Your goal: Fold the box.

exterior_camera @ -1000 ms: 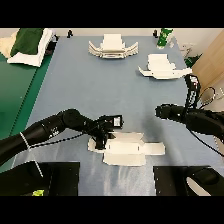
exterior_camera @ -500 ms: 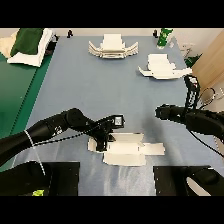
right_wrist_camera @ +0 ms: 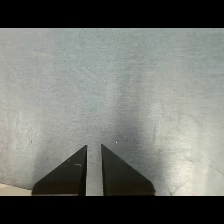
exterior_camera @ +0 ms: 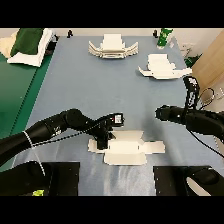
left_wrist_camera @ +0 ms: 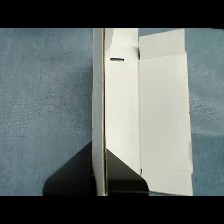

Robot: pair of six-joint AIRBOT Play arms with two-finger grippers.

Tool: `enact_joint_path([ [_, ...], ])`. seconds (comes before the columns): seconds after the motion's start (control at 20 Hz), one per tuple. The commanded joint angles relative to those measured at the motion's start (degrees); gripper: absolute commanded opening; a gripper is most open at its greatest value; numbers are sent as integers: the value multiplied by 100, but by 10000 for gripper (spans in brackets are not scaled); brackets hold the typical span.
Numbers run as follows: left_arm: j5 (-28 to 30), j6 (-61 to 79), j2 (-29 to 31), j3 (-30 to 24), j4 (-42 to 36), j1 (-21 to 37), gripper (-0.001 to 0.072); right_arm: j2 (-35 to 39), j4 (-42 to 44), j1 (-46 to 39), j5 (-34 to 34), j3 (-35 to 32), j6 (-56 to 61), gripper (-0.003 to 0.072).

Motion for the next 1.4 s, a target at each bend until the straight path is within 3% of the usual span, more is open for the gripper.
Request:
enact_joint_path([
  [0.0,-2,-7,9,9,-17,7,13,-4,0,4,-4,-2,-2,133],
  [0.05,-4,-4,11,9,-17,4,13,-2,0,4,-17,-2,-2,128],
  [0.1,0,-2,11,9,-17,4,13,-2,2,7,-63,-2,-2,32],
  [0.15,-2,-2,11,9,-17,4,13,2,20,7,-155,-2,-4,6],
  [0.3,-4,-2,11,9,-20,4,13,87,238,9,-955,2,0,4],
  [0.4,-2,-2,11,9,-17,4,13,243,535,118,-1945,-2,-7,4],
  [0.55,0,-2,11,9,-20,4,13,579,1049,833,-3130,-24,-24,4],
  [0.8,4,-2,11,9,-20,4,13,1307,1381,3139,-3108,-350,107,3],
  [1.0,4,-2,9,9,-20,4,13,813,186,4835,-2577,-431,-245,11],
  [1.05,4,-2,9,9,-20,4,13,520,-118,5130,-2323,-431,-608,176],
  [1.1,4,-2,11,9,-20,4,13,175,-365,5366,-2057,-431,-1019,489],
  [1.15,4,-2,11,9,-20,4,13,-210,-588,5567,-1799,-428,-1480,607],
  [1.35,4,-2,9,9,-20,4,13,-1340,-1443,5810,-1064,-402,-1665,607],
])
